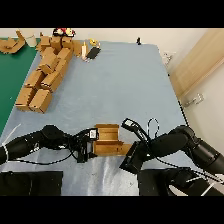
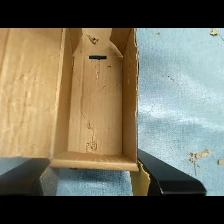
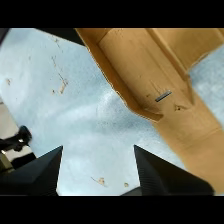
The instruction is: Fold the box.
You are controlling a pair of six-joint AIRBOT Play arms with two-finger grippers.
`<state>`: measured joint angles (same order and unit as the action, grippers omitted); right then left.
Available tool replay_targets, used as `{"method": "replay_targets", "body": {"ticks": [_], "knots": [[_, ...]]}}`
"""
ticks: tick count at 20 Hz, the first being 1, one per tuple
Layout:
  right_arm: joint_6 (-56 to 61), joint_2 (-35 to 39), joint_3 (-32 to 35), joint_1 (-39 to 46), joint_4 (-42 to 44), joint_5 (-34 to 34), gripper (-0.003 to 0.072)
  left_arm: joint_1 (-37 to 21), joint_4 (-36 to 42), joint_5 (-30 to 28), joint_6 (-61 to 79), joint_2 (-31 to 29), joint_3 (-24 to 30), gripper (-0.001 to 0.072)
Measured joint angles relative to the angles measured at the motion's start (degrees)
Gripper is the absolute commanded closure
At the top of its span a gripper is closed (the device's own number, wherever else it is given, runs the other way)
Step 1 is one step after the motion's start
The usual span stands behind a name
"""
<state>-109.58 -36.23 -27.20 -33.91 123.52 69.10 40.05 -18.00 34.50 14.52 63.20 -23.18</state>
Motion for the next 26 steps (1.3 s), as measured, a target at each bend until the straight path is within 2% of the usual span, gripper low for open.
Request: {"method": "replay_targets", "body": {"ticks": [5,15,16,17,18,23,26], "knots": [[7.0,0.0,0.0,0.0,1.1,-2.7,-0.0026,0.0,0.1,-1.1,0.2,0.0,-0.1,0.0112],[10.5,0.0,0.0,0.0,1.1,-9.2,-0.0018,-0.1,-0.3,-6.3,0.4,-0.1,-0.3,0.0112],[11.7,0.0,0.0,0.0,1.0,-10.4,0.0057,-0.1,-0.4,-6.5,0.5,-0.1,-0.3,0.0112],[13.3,0.0,0.0,0.0,0.9,-11.7,0.0287,-0.1,-0.7,-6.6,0.5,-0.1,-0.3,0.0112],[15.3,0.0,0.0,0.0,0.9,-12.9,0.0690,-0.1,-0.9,-6.7,0.4,-0.1,-0.3,0.0112],[22.4,-1.3,0.0,0.0,2.2,-19.8,0.0686,-0.1,-1.5,-6.8,0.4,-0.1,-0.3,0.0112],[23.2,-6.2,-1.3,0.0,3.0,-24.0,0.0685,-0.1,-1.7,-6.8,0.4,-0.1,-0.3,0.0112]]}}
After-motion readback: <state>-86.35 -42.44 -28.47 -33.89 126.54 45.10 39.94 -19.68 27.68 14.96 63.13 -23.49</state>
